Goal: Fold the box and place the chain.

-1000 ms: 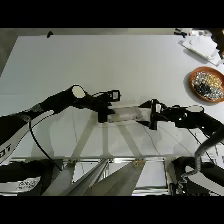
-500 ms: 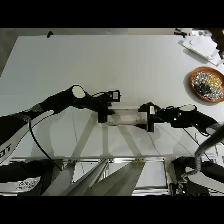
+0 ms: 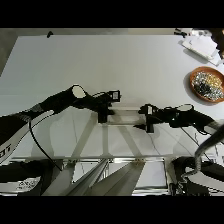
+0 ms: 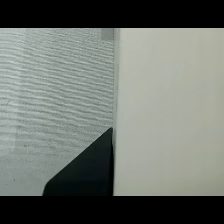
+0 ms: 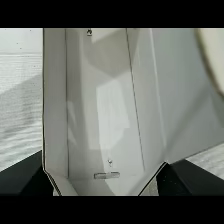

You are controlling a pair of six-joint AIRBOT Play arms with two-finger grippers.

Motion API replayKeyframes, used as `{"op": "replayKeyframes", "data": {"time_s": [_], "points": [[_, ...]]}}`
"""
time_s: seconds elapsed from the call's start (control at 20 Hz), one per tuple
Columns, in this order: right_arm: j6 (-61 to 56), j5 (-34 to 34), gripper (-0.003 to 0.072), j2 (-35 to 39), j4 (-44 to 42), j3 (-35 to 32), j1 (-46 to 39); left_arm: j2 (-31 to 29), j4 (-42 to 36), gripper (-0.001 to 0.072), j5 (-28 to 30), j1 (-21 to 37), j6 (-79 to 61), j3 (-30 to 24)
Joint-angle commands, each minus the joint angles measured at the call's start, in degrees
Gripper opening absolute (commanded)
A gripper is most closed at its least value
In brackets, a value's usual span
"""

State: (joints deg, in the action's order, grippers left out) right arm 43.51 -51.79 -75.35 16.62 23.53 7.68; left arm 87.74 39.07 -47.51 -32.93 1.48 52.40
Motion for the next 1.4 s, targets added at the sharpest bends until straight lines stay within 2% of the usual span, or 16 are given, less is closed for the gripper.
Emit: {"op": "replayKeyframes", "data": {"time_s": [0.0, 0.25, 0.55, 0.6, 0.7, 0.95, 1.1, 1.3, 1.35], "points": [[-2.29, 1.31, 0.0587, -0.15, 1.66, 0.07, 0.04, 0.02, -0.02, 0.0013, 0.11, -0.02, 0.07, -0.02], [-7.26, 3.37, 0.0576, -0.15, 7.58, 1.33, 0.04, 0.02, -0.02, 0.0013, 0.11, -0.02, 0.07, -0.02], [-6.88, 3.28, 0.0577, -0.13, 7.32, 1.36, 0.11, 0.02, -0.02, 0.0013, 0.11, -0.02, 0.07, -0.02], [-5.70, 2.99, 0.0586, -0.13, 7.30, 1.42, 0.11, 0.02, -0.02, 0.0013, 0.11, -0.02, 0.07, -0.02], [-4.20, 2.29, 0.0664, -0.13, 5.75, 1.70, 0.11, 0.02, -0.02, 0.0013, 0.11, -0.02, 0.07, -0.02], [-4.26, -1.62, 0.0695, -0.20, 3.67, 3.65, 0.11, 0.02, -0.02, 0.0013, 0.13, -0.02, 0.07, -0.02], [-7.76, -1.36, 0.0692, -0.26, 4.13, 3.65, 0.11, 0.02, 0.00, 0.0013, 0.11, -0.02, 0.07, -0.02], [-7.76, -0.76, 0.0585, -0.26, 6.67, 3.65, 0.11, 0.02, -0.02, 0.0013, 0.11, -0.02, 0.07, -0.02], [-7.78, -0.15, 0.0585, -0.26, 7.08, 3.65, 0.11, 0.02, -0.02, 0.0013, 0.13, -0.02, 0.07, -0.02]]}}
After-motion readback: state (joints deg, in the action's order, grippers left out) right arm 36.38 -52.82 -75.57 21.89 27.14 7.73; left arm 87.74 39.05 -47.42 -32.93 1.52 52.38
